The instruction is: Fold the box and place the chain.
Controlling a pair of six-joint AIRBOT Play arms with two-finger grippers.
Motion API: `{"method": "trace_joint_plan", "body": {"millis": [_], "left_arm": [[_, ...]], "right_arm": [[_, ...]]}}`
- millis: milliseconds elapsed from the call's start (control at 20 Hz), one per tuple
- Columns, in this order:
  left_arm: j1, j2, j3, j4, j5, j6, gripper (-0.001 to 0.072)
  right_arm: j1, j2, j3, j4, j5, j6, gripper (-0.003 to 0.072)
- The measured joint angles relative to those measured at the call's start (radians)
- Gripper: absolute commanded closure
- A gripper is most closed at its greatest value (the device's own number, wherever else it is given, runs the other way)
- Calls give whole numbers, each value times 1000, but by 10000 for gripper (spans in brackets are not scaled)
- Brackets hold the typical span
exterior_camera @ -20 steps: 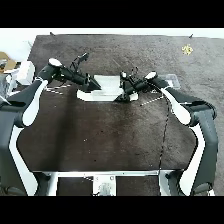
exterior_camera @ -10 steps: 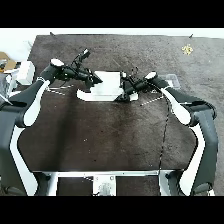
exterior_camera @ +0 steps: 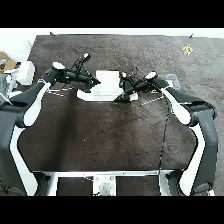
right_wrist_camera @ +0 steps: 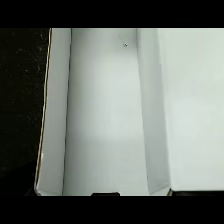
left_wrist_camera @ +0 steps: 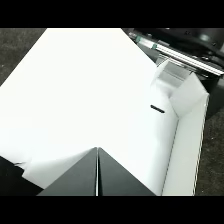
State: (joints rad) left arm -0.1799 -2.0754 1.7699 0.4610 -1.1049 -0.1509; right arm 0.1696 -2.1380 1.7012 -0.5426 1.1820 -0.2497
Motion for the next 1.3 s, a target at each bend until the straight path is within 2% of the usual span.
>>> {"method": "trace_joint_plan", "body": {"millis": [350,550,700,900,1000,1150,1200,1250,1300], "left_arm": [[0,0,-68,18,17,-6,697],[0,4,-72,29,13,-6,697],[-1,4,-36,43,-6,-6,698],[8,14,69,43,-87,-6,702],[16,45,107,55,-115,-6,701],[28,114,134,147,-142,-8,695],[30,129,138,193,-161,-13,497],[30,140,137,247,-190,-17,159],[31,149,130,285,-214,-19,14]], "right_arm": [[0,0,0,0,0,0,190],[0,0,0,0,0,0,190],[0,0,0,0,0,-1,190],[0,0,0,0,0,-1,190],[0,0,0,0,0,-1,190],[0,0,0,0,0,-1,190],[0,0,0,0,0,-1,190],[0,0,0,0,0,-1,189],[0,0,0,0,0,-1,190]]}}
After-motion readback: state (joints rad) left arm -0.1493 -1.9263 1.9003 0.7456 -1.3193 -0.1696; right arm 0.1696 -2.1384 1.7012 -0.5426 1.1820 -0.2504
